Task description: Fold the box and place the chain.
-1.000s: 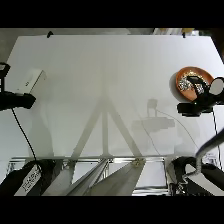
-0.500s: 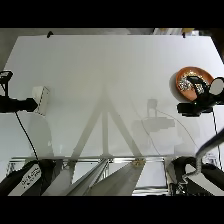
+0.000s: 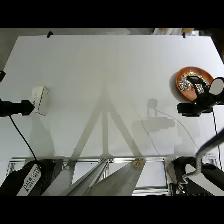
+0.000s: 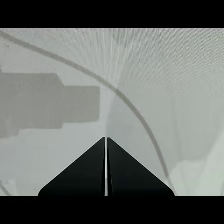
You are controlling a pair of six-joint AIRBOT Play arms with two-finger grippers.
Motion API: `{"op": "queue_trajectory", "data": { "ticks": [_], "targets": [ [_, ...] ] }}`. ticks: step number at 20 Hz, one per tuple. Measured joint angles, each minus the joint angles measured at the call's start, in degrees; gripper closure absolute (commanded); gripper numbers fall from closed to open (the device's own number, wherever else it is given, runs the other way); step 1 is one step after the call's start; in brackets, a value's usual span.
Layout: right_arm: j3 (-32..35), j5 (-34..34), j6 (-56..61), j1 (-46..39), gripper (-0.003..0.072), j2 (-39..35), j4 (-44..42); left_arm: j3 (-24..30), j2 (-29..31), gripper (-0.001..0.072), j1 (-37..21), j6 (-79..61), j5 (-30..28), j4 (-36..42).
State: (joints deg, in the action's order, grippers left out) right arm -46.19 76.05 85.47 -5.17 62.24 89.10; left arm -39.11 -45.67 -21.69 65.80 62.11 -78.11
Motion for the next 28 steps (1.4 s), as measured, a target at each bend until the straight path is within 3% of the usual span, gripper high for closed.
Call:
{"op": "queue_trajectory", "data": {
  "ticks": [8, 28],
  "targets": [
    [0.0, 0.0, 0.0, 0.0, 0.0667, -0.02, 0.0, 0.0, 5.57, 0.0016, 0.0, 0.17, 1.66, 0.07],
    [0.0, -0.02, 0.0, 0.0, 0.0667, 0.0, 0.0, 0.0, 6.16, 0.0016, 0.0, 0.04, 1.79, 0.09]
  ]
}}
